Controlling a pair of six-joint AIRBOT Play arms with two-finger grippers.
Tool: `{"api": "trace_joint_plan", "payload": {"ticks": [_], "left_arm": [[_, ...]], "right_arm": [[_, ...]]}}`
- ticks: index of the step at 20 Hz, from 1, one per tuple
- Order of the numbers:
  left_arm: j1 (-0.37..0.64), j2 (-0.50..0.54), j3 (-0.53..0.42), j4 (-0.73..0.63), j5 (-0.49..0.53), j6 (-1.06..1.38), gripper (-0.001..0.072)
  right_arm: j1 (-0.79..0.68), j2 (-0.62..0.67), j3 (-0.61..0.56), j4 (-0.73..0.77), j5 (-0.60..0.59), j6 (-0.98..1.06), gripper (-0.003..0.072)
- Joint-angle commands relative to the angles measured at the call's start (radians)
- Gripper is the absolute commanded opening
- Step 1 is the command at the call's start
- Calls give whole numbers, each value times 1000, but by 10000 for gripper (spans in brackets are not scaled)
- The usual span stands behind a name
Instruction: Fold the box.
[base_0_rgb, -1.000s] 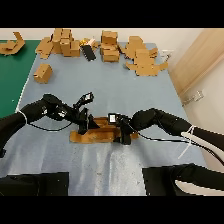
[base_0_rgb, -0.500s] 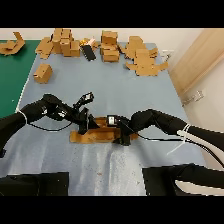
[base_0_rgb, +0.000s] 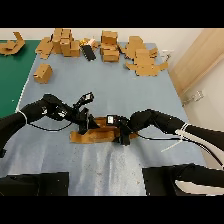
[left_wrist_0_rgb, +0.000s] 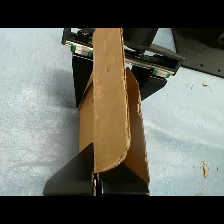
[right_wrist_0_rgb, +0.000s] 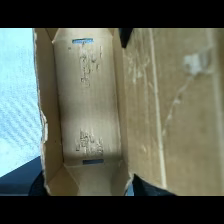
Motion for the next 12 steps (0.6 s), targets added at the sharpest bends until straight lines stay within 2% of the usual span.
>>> {"api": "trace_joint_plan", "payload": {"ticks": [1,2,4,12], "left_arm": [[0,0,0,1,0,0,13],[0,0,0,1,-1,0,13],[0,0,0,1,-1,0,13],[0,0,0,1,-1,0,13]], "right_arm": [[0,0,2,2,-8,8,577],[0,1,2,1,-21,10,565],[0,1,2,1,-43,10,440],[0,1,2,-3,-42,10,442]]}}
